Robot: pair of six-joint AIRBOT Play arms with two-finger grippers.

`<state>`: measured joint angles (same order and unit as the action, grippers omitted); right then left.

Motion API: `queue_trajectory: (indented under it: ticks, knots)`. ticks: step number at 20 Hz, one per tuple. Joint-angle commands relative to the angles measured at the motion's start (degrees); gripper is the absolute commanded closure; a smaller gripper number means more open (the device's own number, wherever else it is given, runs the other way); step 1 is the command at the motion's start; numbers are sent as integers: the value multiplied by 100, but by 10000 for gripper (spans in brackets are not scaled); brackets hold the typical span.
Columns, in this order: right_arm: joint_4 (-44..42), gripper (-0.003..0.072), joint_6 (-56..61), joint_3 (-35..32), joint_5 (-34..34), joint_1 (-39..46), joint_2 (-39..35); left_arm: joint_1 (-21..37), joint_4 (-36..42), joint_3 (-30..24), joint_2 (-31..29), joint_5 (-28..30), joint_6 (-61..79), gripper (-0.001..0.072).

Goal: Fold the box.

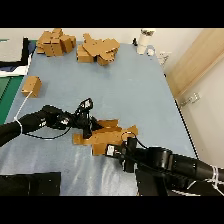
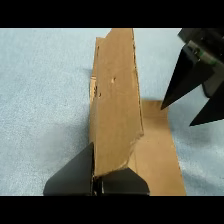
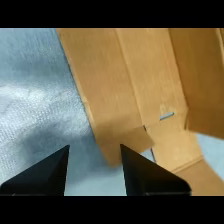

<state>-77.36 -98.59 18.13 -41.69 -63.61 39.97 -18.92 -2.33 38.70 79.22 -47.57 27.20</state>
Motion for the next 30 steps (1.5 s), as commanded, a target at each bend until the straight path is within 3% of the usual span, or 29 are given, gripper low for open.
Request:
queue_trajectory:
  ticks: [1,6,10,19,20,21,30]
  knots:
    - [824,203,-42,-70,793,-85,507,-2,0,4,-4,2,2,699]
    - [1193,239,302,24,1193,-85,831,-2,0,4,-4,4,2,699]
    - [1580,239,798,179,1172,-85,826,-2,0,4,-4,2,2,699]
    - [1488,228,1163,407,957,-85,817,-2,0,4,-4,2,2,699]
    - [1519,206,1161,407,944,-83,817,-2,0,4,-4,2,2,699]
    - [1668,-34,1156,420,811,-81,815,-2,0,4,-4,2,2,699]
    - [1587,-34,1147,393,673,706,350,-2,0,4,-4,2,2,699]
